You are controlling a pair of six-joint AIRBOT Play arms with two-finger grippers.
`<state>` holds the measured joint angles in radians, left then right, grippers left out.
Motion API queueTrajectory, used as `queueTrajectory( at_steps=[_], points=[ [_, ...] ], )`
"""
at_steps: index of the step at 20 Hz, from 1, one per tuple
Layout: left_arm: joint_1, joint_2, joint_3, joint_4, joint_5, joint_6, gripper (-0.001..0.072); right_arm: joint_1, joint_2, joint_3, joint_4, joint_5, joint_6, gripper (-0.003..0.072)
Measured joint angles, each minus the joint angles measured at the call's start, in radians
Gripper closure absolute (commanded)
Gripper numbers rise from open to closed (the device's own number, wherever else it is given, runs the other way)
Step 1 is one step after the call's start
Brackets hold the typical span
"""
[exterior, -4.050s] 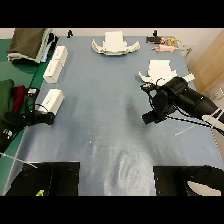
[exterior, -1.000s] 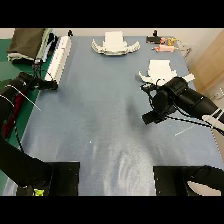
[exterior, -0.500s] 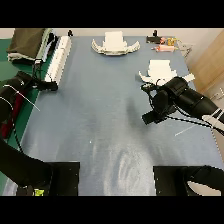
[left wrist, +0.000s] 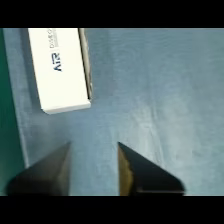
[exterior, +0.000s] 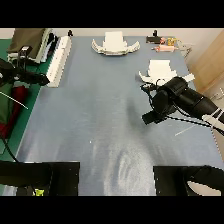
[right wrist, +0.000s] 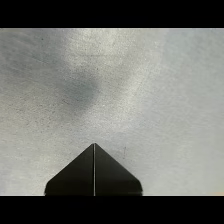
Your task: Fold the box.
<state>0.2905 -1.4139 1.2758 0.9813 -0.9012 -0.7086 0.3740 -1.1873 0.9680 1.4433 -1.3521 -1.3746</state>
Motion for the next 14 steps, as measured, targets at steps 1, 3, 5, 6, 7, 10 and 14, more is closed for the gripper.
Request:
queueTrajectory(
  at_steps=[1,3,5,6,7,10,14],
  points=[
    [0.000,0.029,0.000,-0.023,-0.057,0.001,0.0697,0.000,0.000,0.000,0.000,0.000,0.000,0.0683],
    [0.001,0.077,0.000,-0.082,-0.171,0.001,0.0698,0.000,0.000,0.000,0.000,0.000,0.000,0.0683],
    [-0.001,0.117,0.000,-0.150,-0.278,-0.008,0.0699,0.000,0.000,0.000,0.000,0.000,0.000,0.0683],
    [-0.009,0.135,-0.001,-0.171,-0.325,-0.021,0.0700,0.000,0.000,0.000,0.000,0.000,0.000,0.0683],
    [-0.023,0.152,-0.005,-0.187,-0.359,-0.037,0.0700,0.000,0.000,0.000,0.000,0.000,0.000,0.0683],
    [-0.108,0.210,-0.041,-0.206,-0.417,-0.076,0.0702,0.000,0.000,0.000,0.000,0.000,0.000,0.0683],
    [-0.287,0.292,-0.138,-0.193,-0.398,-0.130,0.0701,0.000,0.000,0.000,0.000,0.000,0.000,0.0683]
  ],
)
